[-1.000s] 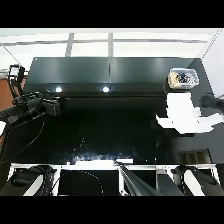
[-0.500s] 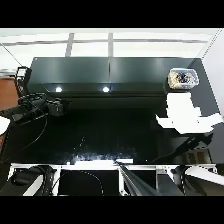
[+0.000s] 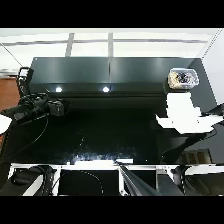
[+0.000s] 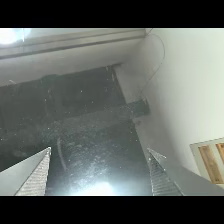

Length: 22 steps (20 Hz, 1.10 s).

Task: Fold the box and place the chain.

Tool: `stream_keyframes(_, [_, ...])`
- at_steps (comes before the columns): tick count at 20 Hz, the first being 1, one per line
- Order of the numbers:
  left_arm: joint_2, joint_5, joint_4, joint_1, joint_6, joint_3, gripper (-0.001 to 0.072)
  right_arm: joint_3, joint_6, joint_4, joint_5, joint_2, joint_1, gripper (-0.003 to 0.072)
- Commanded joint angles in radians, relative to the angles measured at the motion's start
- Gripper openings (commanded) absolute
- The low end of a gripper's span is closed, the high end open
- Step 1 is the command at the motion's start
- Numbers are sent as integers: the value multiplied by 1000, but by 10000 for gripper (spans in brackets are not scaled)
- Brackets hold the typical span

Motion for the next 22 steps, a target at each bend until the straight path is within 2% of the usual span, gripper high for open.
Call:
stream_keyframes(1, [-2,-1,0,0,1,0,706,21,-31,5,31,-39,15,580])
stream_keyframes(3, [-2,0,0,0,1,0,706,21,-49,5,39,-39,16,421])
stream_keyframes(5, [-4,0,0,0,1,0,706,21,-61,7,62,-39,18,397])
stream_keyframes(6, [-4,0,0,0,1,0,706,21,-65,6,84,-39,18,320])
stream_keyframes(8, [-4,0,0,0,1,0,706,21,-68,8,117,-39,18,276])
stream_keyframes(9, [-4,-1,0,0,1,0,706,21,-76,7,135,-39,23,87])
stream_keyframes(10, [-4,-1,0,0,1,0,706,15,-87,8,152,-37,32,61])
stream_keyframes(16, [-4,-2,0,0,1,0,706,-64,-123,43,168,7,160,43])
stream_keyframes(22, [-4,7,-10,0,2,0,706,-243,-176,187,71,217,343,42])
